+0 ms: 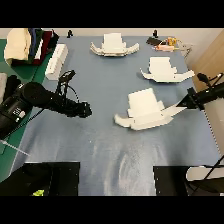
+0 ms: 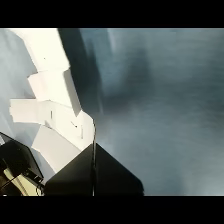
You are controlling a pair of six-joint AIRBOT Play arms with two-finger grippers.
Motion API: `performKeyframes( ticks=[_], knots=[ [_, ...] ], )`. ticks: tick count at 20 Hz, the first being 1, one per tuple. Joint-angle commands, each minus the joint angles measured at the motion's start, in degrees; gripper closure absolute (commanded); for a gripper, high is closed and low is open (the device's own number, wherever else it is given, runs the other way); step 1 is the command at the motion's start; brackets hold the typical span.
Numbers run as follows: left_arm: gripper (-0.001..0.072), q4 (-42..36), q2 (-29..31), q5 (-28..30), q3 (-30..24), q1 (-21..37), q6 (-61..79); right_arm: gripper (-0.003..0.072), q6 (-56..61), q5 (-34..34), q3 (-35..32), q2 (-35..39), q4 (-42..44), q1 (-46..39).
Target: Fold the box.
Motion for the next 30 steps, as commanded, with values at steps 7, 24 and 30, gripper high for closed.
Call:
performKeyframes(
  ticks=[7, 24, 30],
  knots=[
    [0.0303, 0.33, -0.02, -6.34, -0.04, 0.07, 4.66, 0.0683, 17.46, -23.63, -28.83, 26.53, -3.45, 24.59],
    [0.0302, -6.75, -0.02, -7.87, -0.02, 0.0, 5.31, 0.0681, 7.41, -21.31, -32.26, 21.49, 0.83, 28.3],
    [0.0302, -6.29, -1.4, -7.61, -0.02, 8.59, 4.28, 0.0682, 1.73, -23.39, -32.85, 24.74, 1.07, 35.41]
  ],
)
